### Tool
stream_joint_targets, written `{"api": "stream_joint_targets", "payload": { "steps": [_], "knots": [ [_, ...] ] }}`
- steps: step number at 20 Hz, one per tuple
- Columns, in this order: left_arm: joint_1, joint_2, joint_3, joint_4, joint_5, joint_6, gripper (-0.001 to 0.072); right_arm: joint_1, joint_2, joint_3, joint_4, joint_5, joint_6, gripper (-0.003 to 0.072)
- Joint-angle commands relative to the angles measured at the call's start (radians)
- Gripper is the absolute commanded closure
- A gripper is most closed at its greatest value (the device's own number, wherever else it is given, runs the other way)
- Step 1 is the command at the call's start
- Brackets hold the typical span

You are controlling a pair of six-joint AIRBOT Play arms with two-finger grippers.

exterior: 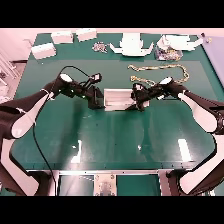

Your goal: Fold the box and place the chain.

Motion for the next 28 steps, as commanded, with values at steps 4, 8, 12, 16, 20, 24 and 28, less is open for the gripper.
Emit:
{"api": "stream_joint_targets", "payload": {
  "steps": [4,8,12,16,20,24,28],
  "knots": [
    [-0.001,-0.004,0.005,0.005,0.078,0.022,-0.0011,0.0,0.001,0.0,-0.002,0.005,-0.002,0.0189],
    [-0.005,-0.015,0.011,0.014,0.027,0.094,-0.0011,0.0,0.001,0.0,-0.002,0.005,-0.002,0.019],
    [-0.005,-0.043,0.011,0.032,-0.004,0.195,-0.0011,0.0,0.001,0.0,-0.002,0.006,-0.002,0.0189],
    [-0.008,-0.051,0.011,-0.01,0.02,0.229,-0.0011,0.0,0.001,0.0,-0.002,0.005,-0.002,0.0189],
    [-0.023,-0.051,0.011,-0.047,0.042,0.232,-0.0011,0.0,0.001,0.0,-0.002,0.005,-0.002,0.0189],
    [-0.043,-0.051,0.01,-0.049,0.078,0.212,-0.0011,0.0,0.001,0.0,-0.002,0.006,-0.002,0.0189],
    [-0.043,-0.068,-0.003,-0.045,0.082,0.206,-0.0011,0.0,0.001,0.0,-0.002,0.006,-0.002,0.019]
  ]
}}
